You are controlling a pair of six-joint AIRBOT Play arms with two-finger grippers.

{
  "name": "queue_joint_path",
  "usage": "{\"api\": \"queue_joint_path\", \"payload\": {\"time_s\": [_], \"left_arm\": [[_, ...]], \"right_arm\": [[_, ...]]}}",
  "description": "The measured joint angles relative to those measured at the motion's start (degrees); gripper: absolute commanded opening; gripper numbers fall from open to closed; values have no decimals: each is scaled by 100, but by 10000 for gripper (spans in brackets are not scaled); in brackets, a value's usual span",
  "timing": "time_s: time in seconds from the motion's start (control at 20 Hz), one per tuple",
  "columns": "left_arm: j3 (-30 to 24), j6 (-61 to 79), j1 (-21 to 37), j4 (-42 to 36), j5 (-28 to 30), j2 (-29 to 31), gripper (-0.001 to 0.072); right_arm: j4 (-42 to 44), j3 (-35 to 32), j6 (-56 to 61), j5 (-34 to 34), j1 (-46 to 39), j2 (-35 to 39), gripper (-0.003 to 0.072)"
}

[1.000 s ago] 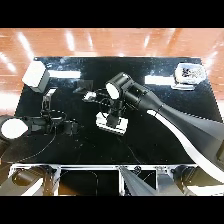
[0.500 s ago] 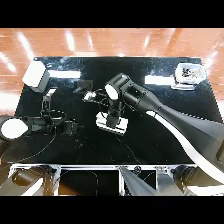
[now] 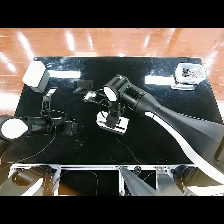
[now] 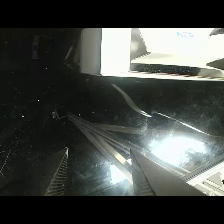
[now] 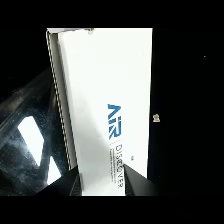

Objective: Fold the box and place the chain.

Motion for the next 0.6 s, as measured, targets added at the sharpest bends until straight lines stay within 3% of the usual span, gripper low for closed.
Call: {"api": "queue_joint_path", "payload": {"time_s": [0.3,0.35,0.4,0.6], "left_arm": [[2,0,0,0,4,0,504],[0,0,0,0,4,-2,504],[0,0,0,0,7,0,504],[0,0,0,0,7,-2,504]], "right_arm": [[-48,-225,13,-59,136,0,323],[-46,-278,13,-76,160,0,396],[-20,-321,15,-74,177,-7,522],[7,-402,17,-22,216,-9,526]]}}
